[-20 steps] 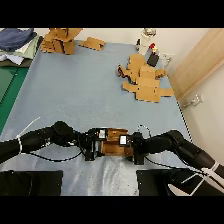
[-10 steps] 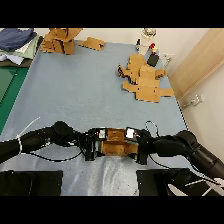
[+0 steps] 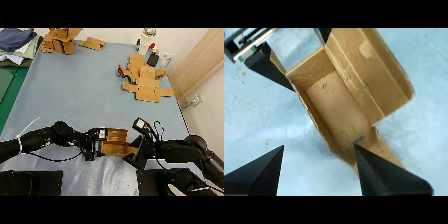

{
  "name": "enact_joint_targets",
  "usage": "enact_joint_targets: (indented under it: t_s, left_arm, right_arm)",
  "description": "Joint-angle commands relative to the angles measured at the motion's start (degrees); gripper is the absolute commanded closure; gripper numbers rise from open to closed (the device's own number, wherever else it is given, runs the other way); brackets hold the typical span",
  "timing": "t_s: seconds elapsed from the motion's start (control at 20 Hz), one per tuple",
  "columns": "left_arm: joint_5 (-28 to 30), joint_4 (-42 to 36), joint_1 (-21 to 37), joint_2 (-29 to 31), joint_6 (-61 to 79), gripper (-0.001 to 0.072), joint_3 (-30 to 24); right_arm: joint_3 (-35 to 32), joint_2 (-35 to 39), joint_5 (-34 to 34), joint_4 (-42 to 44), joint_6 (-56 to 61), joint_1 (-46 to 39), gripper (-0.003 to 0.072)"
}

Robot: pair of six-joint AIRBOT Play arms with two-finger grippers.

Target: Fold the box.

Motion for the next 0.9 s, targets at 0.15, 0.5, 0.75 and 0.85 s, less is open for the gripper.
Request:
enact_joint_targets:
  t_s: [0.15,0.5,0.75,0.85]
  left_arm:
    - [0.02,0.00,0.02,-0.02,0.02,0.0184,0.04]
    - [0.02,0.11,0.09,1.51,-0.11,0.0184,0.04]
    - [0.02,9.16,0.15,4.31,-7.39,0.0184,-0.39]
    - [0.13,11.19,0.15,4.33,-8.50,0.0184,-0.98]
  right_arm:
    - [0.07,0.59,0.26,0.96,31.91,0.04,-0.0021]
    - [0.07,0.59,3.74,1.18,47.50,0.04,-0.0013]
    - [0.07,0.59,3.74,1.42,48.37,0.04,-0.0012]
    - [0.07,0.59,3.74,1.55,49.22,0.04,-0.0012]
